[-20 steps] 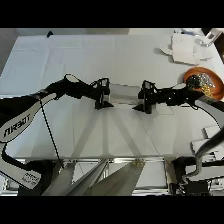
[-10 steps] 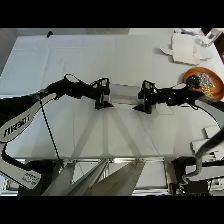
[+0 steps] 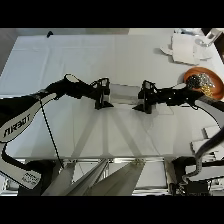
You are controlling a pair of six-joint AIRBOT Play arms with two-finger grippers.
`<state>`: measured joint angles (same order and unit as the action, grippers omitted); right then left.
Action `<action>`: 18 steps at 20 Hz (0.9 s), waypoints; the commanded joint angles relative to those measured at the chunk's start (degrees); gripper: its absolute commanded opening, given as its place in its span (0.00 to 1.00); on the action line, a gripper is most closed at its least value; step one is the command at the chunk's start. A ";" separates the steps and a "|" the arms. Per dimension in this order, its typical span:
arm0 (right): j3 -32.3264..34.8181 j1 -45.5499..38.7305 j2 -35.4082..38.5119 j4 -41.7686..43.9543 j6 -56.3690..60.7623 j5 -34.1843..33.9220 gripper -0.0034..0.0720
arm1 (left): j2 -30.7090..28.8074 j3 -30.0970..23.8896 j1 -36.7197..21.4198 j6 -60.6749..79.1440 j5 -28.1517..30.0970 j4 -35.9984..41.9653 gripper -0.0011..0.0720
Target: Fold the box and place the chain.
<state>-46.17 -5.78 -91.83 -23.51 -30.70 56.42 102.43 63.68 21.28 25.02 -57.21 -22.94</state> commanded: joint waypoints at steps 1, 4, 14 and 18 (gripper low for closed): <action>-0.04 0.07 0.04 0.15 0.09 -0.04 0.83 | -0.02 0.04 0.02 0.02 0.02 0.00 0.45; -0.04 0.04 0.11 -0.22 0.20 -0.57 0.99 | -0.02 0.04 0.02 0.00 0.02 0.00 0.45; -0.04 0.04 11.65 -19.41 10.03 -6.97 0.98 | -0.02 0.04 0.02 0.00 0.00 0.00 0.45; -0.04 0.04 17.40 -27.78 14.88 -6.95 0.97 | -0.02 0.04 0.02 0.02 0.00 0.00 0.45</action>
<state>-46.15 -5.74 -78.24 -44.07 -20.53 50.54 102.43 63.68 21.30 24.99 -57.21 -22.92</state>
